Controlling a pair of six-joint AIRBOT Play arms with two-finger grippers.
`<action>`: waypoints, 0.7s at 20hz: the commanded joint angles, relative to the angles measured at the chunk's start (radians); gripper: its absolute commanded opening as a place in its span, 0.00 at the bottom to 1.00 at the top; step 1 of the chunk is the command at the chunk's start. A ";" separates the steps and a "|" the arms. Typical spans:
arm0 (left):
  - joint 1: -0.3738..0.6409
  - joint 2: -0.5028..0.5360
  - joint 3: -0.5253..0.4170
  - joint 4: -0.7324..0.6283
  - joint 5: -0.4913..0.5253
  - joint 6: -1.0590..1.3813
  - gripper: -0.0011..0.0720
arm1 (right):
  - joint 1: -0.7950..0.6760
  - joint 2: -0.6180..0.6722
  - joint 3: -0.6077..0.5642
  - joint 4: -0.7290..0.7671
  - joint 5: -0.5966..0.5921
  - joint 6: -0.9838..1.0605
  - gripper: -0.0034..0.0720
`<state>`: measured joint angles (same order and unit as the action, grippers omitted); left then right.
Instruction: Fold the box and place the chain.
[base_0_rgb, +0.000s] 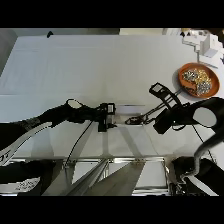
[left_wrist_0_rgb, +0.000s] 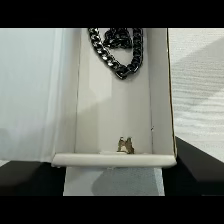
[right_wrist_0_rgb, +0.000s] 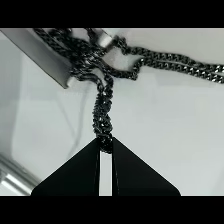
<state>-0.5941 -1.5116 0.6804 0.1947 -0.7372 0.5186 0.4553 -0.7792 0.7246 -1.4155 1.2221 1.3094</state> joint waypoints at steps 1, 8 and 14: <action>0.000 0.000 0.001 0.000 0.000 0.000 0.36 | 0.001 0.035 0.080 0.092 0.035 -0.009 0.06; 0.000 0.000 0.001 0.000 0.001 0.000 0.36 | 0.001 0.027 0.196 0.317 -0.089 -0.083 0.06; 0.000 0.000 0.001 0.000 0.000 0.000 0.36 | 0.076 -0.106 0.196 0.374 -0.166 -0.114 0.06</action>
